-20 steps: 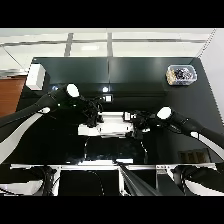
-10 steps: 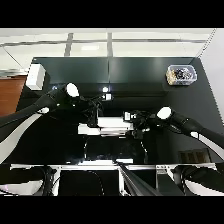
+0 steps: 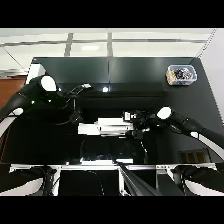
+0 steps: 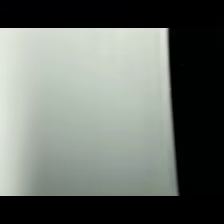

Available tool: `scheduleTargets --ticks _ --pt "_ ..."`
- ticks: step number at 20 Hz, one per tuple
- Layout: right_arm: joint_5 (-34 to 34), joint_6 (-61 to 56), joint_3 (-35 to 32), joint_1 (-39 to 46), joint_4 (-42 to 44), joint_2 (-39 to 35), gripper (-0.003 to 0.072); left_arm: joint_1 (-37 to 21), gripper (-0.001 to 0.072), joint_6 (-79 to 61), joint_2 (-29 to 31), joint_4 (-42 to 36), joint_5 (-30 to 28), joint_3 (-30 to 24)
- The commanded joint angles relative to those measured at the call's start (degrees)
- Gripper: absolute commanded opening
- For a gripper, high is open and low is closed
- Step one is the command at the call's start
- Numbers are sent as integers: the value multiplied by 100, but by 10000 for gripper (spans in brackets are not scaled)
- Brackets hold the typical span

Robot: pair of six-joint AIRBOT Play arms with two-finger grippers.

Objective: Fold the box and place the chain.

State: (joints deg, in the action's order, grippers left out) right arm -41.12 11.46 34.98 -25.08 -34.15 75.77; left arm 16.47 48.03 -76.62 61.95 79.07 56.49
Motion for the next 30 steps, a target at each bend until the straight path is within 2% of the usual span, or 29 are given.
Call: scheduleTargets --ticks 1,3,4,8,10,11,14,18,22,24,26,28,30 --pt "-2 -4 2 -4 4 2 127 -190 24 -63 87 -1919 627 -758" --pt "-2 -4 0 -4 7 2 127 -37 24 -682 87 -3211 -109 -1335" --pt "-2 -4 2 -4 7 2 128 13 24 -922 90 -3630 -575 -1460" --pt "-2 -4 2 -4 4 2 129 42 24 -1985 87 -5073 -2673 -1482" --pt "-2 -4 2 -4 4 2 128 42 24 -2063 81 -5027 -3292 -1478" --pt "-4 -4 2 -4 4 2 128 42 24 -2061 48 -4734 -3467 -1478" --pt "-4 -4 2 -4 4 2 128 48 24 -1827 -240 -4111 -3362 -1478" --pt "-4 -4 2 -4 4 2 128 203 24 -1757 -651 -3939 -2817 -1482" --pt "-4 -4 2 -4 4 2 128 131 23 -1755 -557 -3775 -2734 -1360" --pt "-4 -4 2 -4 4 2 129 -170 22 -1729 -90 -3744 -2634 -1296" --pt "-4 -4 2 -4 4 2 128 -531 22 -1453 608 -3392 -2610 -1338" --pt "-4 -4 2 -4 4 2 128 -848 28 -1587 1333 -3281 -2588 -1631" --pt "-4 -4 0 -4 4 2 128 -1246 28 -2380 1897 -3727 -2262 -2065"
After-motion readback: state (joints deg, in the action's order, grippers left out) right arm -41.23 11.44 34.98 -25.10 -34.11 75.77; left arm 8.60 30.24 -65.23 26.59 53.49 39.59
